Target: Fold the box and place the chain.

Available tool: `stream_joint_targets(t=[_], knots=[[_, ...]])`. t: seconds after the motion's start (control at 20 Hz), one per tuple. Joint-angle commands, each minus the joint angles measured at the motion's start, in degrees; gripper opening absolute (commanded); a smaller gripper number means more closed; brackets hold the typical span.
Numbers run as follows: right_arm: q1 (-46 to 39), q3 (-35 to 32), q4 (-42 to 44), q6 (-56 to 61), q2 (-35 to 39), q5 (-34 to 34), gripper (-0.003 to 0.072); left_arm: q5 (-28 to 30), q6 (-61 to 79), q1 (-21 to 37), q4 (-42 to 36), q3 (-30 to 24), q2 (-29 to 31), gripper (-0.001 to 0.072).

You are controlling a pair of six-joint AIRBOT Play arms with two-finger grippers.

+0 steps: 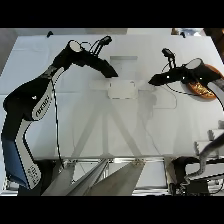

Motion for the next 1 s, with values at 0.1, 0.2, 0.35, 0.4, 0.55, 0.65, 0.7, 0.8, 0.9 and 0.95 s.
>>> stream_joint_targets(t=[0.1,0.2,0.35,0.4,0.55,0.65,0.7,0.8,0.9,0.95], knots=[[0.04,-0.02,0.00,0.00,0.04,0.00,0.0009,-3.89,6.27,-0.15,0.35,0.02,-0.09,0.0399],[0.04,-0.02,0.00,0.00,0.04,0.00,0.0009,-3.80,7.13,-0.15,0.35,0.02,-0.09,0.0324],[0.04,-0.02,0.00,0.00,0.04,0.00,0.0009,-3.52,9.62,-0.15,0.33,0.02,-0.09,0.0128],[0.04,-0.02,0.00,0.00,0.04,0.00,0.0009,-3.13,9.62,-0.15,0.33,0.02,-0.09,0.0089],[0.04,-0.02,0.00,0.00,0.04,0.00,0.0009,-2.95,9.64,-0.15,0.37,0.02,-0.09,0.0010],[0.04,-0.02,0.00,0.00,0.04,0.00,0.0009,-3.02,9.66,-0.15,0.39,0.02,-0.09,0.0009],[0.04,-0.02,0.00,0.00,0.04,0.00,0.0009,-3.04,9.99,-0.15,0.39,0.02,-0.09,0.0008],[0.04,-0.02,0.00,0.00,0.04,0.00,0.0009,-3.72,11.89,-0.24,0.39,0.02,-0.09,0.0007],[0.04,-0.02,0.02,0.00,0.04,0.00,0.0009,-3.96,12.22,-0.59,0.50,0.02,-0.04,0.0006],[0.04,-0.02,0.00,0.00,0.04,0.00,0.0009,-4.04,12.22,-0.74,0.52,0.02,0.02,0.0006]])
